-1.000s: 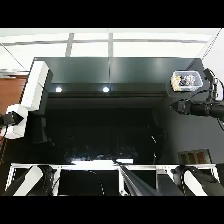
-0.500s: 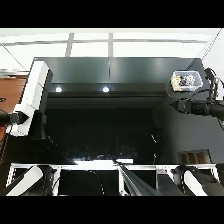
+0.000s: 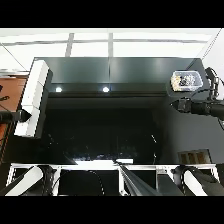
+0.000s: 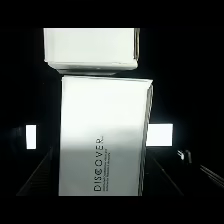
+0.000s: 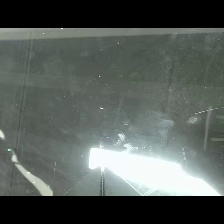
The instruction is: Fold the box and place the chain.
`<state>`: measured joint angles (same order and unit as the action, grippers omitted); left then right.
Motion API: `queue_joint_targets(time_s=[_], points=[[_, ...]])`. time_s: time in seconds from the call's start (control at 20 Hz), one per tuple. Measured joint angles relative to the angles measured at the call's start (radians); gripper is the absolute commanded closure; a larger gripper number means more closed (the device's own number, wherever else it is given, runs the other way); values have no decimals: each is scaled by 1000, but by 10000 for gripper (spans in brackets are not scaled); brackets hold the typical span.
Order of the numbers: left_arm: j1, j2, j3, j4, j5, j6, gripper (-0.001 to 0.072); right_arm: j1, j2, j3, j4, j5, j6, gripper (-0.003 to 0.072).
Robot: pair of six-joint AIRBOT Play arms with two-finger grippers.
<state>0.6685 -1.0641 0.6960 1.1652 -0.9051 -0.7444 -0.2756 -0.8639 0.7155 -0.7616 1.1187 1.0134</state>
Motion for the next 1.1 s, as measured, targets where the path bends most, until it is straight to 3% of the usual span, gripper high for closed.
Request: queue_joint_targets(time_s=[0.2,0.25,0.3,0.35,0.4,0.6,0.8,0.95,1.1], points=[[-6,39,73,-17,-7,-11,-5,0,0,8,0,-1,0,673],[-13,51,101,-43,-13,-12,26,0,0,17,-1,0,0,673],[-24,63,132,-78,-12,-15,239,0,0,33,-1,4,0,673],[-43,76,164,-124,-13,-19,642,0,0,53,-1,13,0,673],[-66,87,192,-172,-21,-21,685,0,0,79,-1,29,0,673],[-221,138,266,-332,-68,-38,688,0,5,192,-25,146,-1,676],[-455,251,206,-367,-34,-79,687,34,50,219,-86,174,-8,676],[-617,356,72,-327,85,-98,685,124,81,146,-160,55,-29,675],[-697,422,-78,-286,224,-129,683,207,94,-12,-209,-217,-37,673]])
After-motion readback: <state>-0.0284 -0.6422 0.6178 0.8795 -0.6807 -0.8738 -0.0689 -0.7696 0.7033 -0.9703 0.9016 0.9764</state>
